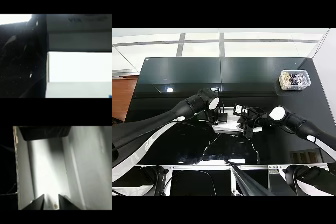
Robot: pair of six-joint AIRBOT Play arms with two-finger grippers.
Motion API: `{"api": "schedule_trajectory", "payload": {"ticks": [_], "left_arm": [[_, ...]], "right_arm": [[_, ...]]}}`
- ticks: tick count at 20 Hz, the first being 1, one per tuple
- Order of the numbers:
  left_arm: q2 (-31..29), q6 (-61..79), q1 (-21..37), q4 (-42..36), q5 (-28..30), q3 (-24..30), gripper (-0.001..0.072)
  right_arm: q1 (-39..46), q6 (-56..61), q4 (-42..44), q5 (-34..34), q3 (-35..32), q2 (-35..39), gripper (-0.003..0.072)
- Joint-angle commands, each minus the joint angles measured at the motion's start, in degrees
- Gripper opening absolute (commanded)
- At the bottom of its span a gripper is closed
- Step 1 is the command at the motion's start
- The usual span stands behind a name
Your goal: Fold the box and place the chain.
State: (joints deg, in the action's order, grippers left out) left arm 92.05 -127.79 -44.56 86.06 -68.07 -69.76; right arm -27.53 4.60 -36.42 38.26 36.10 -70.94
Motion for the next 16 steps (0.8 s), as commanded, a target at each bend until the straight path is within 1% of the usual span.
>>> {"api": "schedule_trajectory", "payload": {"ticks": [1, 2, 3, 4, 5, 6, 7, 8, 9, 10, 11, 13, 14, 16], "left_arm": [[0.0, 0.0, 0.0, 0.0, 0.1, 0.0, 0.0026], [0.0, 0.0, 0.0, 0.0, 0.1, 0.0, 0.0026], [0.0, 0.0, 0.0, 0.0, 0.1, 0.0, 0.0026], [0.0, 0.0, 0.0, 0.0, 0.0, 0.0, 0.0027], [0.0, 0.0, 0.0, 0.0, -0.1, 0.0, 0.0027], [0.0, 0.0, 0.0, 0.0, -0.1, 0.0, 0.0026], [0.0, 0.0, 0.0, 0.0, -0.2, 0.0, 0.0026], [0.0, 0.0, 0.0, 0.0, -0.2, 0.0, 0.0026], [0.0, 0.0, 0.0, 0.0, -0.2, 0.0, 0.0027], [0.0, 0.0, 0.0, 0.0, -0.1, 0.0, 0.0026], [0.0, 0.0, 0.0, 0.0, -0.1, 0.0, 0.0027], [0.0, 0.0, 0.0, 0.0, -0.1, 0.0, 0.0026], [0.0, 0.0, 0.0, 0.0, -0.1, 0.0, 0.0027], [0.0, 0.0, 0.0, 0.0, -0.1, 0.0, 0.0027]], "right_arm": [[-0.3, 1.6, 0.6, -0.1, 0.0, -0.3, 0.0427], [-0.1, 4.3, -0.7, 0.4, 0.0, 0.0, 0.0224], [0.3, 8.7, -3.1, 1.2, 0.1, 0.8, 0.0051], [1.4, 16.3, -5.8, 2.9, 0.4, 2.5, 0.0021], [3.0, 25.9, -8.0, 5.9, 1.0, 4.6, 0.0021], [5.8, 36.7, -10.8, 12.2, 2.2, 7.1, 0.0021], [9.0, 43.5, -13.7, 20.0, 3.8, 9.2, 0.0021], [13.0, 48.9, -16.7, 27.8, 5.2, 11.1, 0.0021], [17.4, 52.6, -19.0, 32.4, 5.5, 12.8, 0.0021], [22.6, 55.9, -21.3, 34.2, 5.1, 13.8, 0.0021], [27.5, 60.0, -22.1, 33.0, 4.2, 13.9, 0.0021], [36.0, 66.8, -20.2, 27.1, 0.7, 13.9, 0.0021], [38.7, 69.0, -17.6, 24.8, -1.7, 13.9, 0.0021], [40.3, 70.2, -13.4, 21.2, -6.4, 13.3, 0.0021]]}}
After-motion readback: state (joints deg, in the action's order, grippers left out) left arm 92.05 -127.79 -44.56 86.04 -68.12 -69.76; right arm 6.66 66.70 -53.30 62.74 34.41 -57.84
